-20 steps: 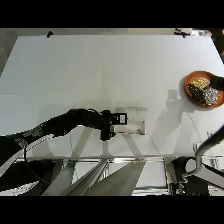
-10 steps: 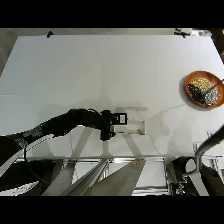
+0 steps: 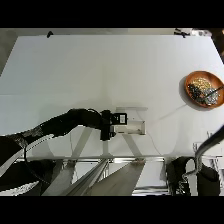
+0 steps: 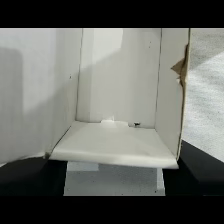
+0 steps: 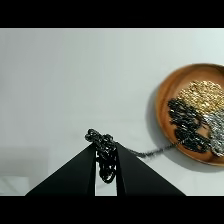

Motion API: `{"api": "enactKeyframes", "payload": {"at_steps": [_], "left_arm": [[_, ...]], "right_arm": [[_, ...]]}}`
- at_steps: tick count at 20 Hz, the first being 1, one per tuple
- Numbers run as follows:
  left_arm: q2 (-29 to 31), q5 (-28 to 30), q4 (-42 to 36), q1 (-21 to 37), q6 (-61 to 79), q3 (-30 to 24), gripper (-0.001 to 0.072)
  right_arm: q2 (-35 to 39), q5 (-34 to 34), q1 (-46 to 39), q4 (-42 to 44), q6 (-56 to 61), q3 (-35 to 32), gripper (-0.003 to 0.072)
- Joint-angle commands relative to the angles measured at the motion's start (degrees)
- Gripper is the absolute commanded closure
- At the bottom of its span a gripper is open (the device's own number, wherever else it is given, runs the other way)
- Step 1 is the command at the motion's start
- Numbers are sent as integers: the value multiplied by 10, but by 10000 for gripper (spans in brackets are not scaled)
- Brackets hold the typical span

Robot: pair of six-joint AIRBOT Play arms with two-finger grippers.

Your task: Fold the box and place the chain.

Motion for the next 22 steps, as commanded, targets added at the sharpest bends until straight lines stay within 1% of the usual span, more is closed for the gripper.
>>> {"api": "enactKeyframes", "payload": {"at_steps": [1,4,6,7,9,12,14,18,20,22], "left_arm": [[0,0,0,0,0,0,433],[0,0,0,0,0,0,433],[0,0,0,0,0,0,433],[0,0,0,0,0,0,433],[0,0,0,0,0,0,433],[0,0,0,0,0,0,433],[0,0,0,0,0,0,433],[0,0,0,0,0,0,433],[0,0,0,0,0,0,433],[0,0,0,0,0,0,433]], "right_arm": [[64,30,0,74,-5,0,683],[108,52,0,73,-3,0,683],[118,70,4,74,10,-4,683],[119,90,11,82,9,-12,683],[120,136,31,102,9,-37,683],[124,156,57,146,10,-109,683],[124,146,61,181,8,-167,683],[124,104,63,189,4,-273,684],[123,89,76,196,4,-324,684],[115,74,98,195,5,-357,685]]}}
